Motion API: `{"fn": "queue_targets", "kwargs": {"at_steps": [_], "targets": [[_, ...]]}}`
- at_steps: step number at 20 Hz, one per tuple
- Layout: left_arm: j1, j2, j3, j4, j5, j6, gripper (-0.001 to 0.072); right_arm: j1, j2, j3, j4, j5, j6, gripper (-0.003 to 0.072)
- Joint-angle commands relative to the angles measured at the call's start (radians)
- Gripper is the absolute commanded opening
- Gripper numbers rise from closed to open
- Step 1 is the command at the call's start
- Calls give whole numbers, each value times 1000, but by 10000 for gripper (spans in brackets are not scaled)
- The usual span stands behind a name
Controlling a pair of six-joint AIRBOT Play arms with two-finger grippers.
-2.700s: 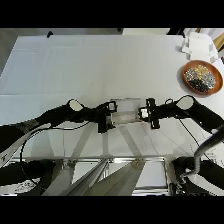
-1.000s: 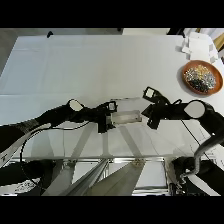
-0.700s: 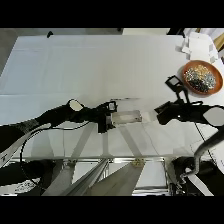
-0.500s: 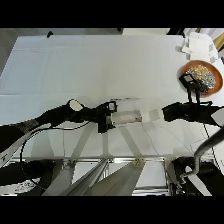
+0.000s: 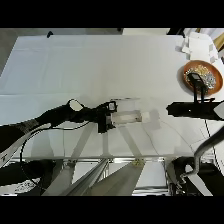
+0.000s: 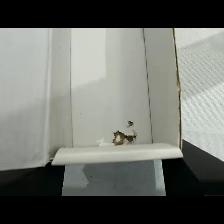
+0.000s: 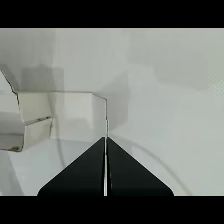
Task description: Fold the box and place the chain.
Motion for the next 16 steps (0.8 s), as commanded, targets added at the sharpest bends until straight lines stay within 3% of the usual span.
{"fn": "queue_targets", "kwargs": {"at_steps": [1,7,10,16], "targets": [[0,1,0,0,0,0,251,-48,-4,18,24,21,5,10],[0,1,0,0,0,0,251,-124,-124,18,0,-14,10,10],[0,1,0,0,0,0,251,-90,-227,10,167,-16,-69,10],[0,1,0,0,0,0,251,-23,-420,10,230,-23,-109,10]]}}
